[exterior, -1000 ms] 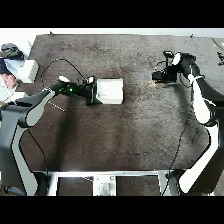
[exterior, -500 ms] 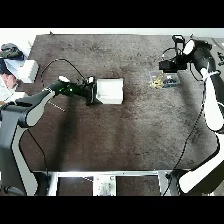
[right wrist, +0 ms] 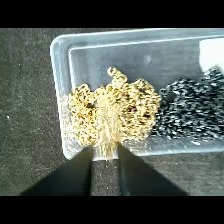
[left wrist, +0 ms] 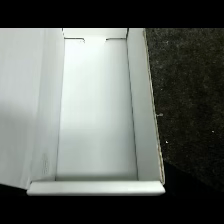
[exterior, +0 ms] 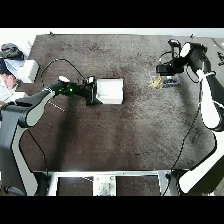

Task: Fold the box and place the chain.

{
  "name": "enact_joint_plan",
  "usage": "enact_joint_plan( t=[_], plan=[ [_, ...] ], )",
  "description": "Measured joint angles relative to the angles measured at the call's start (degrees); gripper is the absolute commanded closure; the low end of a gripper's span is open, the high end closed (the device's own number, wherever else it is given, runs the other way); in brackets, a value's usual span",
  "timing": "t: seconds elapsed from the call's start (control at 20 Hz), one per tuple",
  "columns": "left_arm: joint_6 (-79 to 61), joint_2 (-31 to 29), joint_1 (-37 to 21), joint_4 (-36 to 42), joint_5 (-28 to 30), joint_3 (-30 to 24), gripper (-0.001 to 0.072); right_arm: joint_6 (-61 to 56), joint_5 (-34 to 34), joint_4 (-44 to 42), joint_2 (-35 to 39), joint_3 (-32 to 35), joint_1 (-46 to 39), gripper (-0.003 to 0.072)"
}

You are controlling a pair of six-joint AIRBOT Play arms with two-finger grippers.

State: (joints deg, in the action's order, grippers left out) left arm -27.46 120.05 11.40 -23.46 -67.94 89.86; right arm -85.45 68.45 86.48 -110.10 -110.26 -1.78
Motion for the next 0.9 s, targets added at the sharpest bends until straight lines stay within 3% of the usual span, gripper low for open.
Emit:
enact_joint_plan(
  t=[0.5,0.65,0.9],
  plan=[
    [0.0,0.0,0.0,0.0,0.0,0.0,0.0446,1.1,-1.5,-2.6,-3.0,0.0,0.0,0.0487],
    [0.0,0.0,0.0,0.0,0.0,0.0,0.0446,1.5,-1.9,-3.1,-4.2,0.0,0.0,0.0586],
    [0.0,0.0,0.0,0.0,0.0,0.0,0.0446,1.6,-2.8,-2.6,-5.0,0.0,0.0,0.0585]
  ],
)
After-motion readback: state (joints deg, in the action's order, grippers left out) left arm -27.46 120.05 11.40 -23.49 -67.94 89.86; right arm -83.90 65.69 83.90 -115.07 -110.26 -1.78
